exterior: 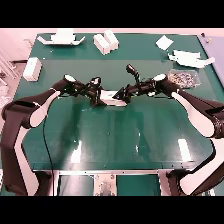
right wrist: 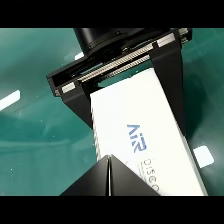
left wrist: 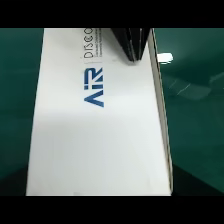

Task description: Fold the box and place the chain.

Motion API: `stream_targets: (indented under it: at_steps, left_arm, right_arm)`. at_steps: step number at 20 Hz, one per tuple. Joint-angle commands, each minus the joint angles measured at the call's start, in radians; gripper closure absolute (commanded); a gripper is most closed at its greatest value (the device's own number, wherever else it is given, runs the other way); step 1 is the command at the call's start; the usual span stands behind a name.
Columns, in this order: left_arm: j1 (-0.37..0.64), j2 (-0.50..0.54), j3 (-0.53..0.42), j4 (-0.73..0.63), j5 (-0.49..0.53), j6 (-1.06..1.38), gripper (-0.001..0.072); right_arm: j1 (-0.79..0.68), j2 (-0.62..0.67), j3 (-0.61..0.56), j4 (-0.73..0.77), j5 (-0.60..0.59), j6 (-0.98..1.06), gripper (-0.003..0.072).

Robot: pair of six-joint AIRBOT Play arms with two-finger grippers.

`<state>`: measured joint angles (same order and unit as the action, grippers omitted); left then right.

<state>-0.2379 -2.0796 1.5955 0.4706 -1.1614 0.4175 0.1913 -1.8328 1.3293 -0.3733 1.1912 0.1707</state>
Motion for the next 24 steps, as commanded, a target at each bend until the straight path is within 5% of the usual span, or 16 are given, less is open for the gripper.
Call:
stream_targets:
  at_steps: [1, 10, 23, 24]
  left_arm:
    - [0.0, 0.001, 0.001, 0.0, 0.001, 0.002, 0.0313]
    - [0.0, 0.001, 0.001, -0.04, 0.0, 0.002, 0.0313]
    - [0.001, 0.002, 0.001, -0.122, -0.01, -0.028, 0.0315]
    - [0.001, 0.005, 0.001, -0.122, -0.009, -0.028, 0.0393]
  right_arm:
    - [0.0, 0.0, -0.06, 0.026, -0.068, -0.015, 0.0668]
    - [0.0, 0.011, -0.055, -0.032, -0.098, 0.037, 0.0668]
    - [-0.025, 0.313, 0.04, -0.012, -0.099, 0.137, 0.0667]
    - [-0.029, 0.317, 0.04, -0.012, -0.099, 0.144, 0.0667]
